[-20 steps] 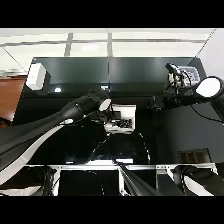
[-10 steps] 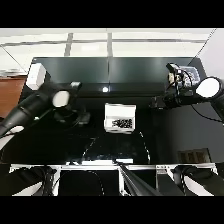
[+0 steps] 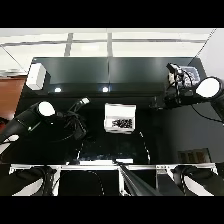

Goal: Fold the box and place the chain.

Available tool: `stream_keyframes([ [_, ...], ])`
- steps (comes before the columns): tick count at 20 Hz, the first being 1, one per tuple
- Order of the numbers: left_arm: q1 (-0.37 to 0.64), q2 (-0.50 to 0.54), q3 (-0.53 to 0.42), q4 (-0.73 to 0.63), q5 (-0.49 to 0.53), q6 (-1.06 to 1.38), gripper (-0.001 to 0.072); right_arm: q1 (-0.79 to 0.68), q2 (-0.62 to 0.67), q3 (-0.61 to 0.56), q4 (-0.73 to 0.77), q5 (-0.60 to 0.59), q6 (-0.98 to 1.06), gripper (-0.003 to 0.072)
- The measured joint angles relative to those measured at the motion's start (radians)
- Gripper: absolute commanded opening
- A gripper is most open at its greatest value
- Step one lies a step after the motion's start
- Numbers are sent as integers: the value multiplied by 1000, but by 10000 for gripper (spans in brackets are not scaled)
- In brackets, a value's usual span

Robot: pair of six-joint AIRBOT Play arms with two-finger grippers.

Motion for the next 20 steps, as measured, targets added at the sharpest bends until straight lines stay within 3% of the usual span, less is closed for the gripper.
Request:
stream_keyframes([
  [3, -18, -20, -7, -59, 67, 377, 715, 0, 0, -2, 1, -8, 8, 298],
  [7, -26, -91, 18, -179, 121, 642, 714, 1, 0, -6, 1, -21, 11, 298],
  [13, -36, -193, 48, -368, 145, 763, 713, 1, 0, -11, 2, -49, 14, 298],
  [20, -76, -254, 104, -406, 158, 806, 712, 1, 0, -18, 2, -54, 14, 298],
])
